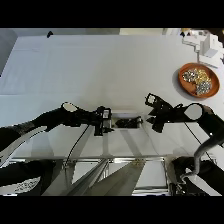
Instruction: Fold the box and place the chain.
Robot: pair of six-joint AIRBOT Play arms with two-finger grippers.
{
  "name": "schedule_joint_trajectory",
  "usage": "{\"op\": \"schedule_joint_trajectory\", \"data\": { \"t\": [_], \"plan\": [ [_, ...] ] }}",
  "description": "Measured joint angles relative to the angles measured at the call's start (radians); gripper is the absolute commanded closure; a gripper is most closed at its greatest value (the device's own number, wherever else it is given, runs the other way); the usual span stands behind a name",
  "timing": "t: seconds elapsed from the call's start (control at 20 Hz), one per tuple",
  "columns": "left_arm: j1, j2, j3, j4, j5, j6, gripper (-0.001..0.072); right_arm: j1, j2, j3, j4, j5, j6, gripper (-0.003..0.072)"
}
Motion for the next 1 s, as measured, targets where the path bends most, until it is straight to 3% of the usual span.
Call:
{"op": "schedule_joint_trajectory", "data": {
  "t": [0.7, 0.85, 1.0],
  "plan": [
    [0.000, 0.000, 0.000, 0.000, 0.000, 0.000, 0.0644, 0.059, -0.114, -0.008, 0.055, -0.071, 0.021, 0.0400],
    [0.000, 0.000, 0.000, 0.000, 0.000, 0.000, 0.0644, 0.060, -0.128, -0.008, 0.070, -0.084, 0.024, 0.0468],
    [0.000, 0.000, 0.000, 0.000, 0.000, 0.000, 0.0644, 0.060, -0.134, -0.008, 0.076, -0.090, 0.036, 0.0468]
  ]
}}
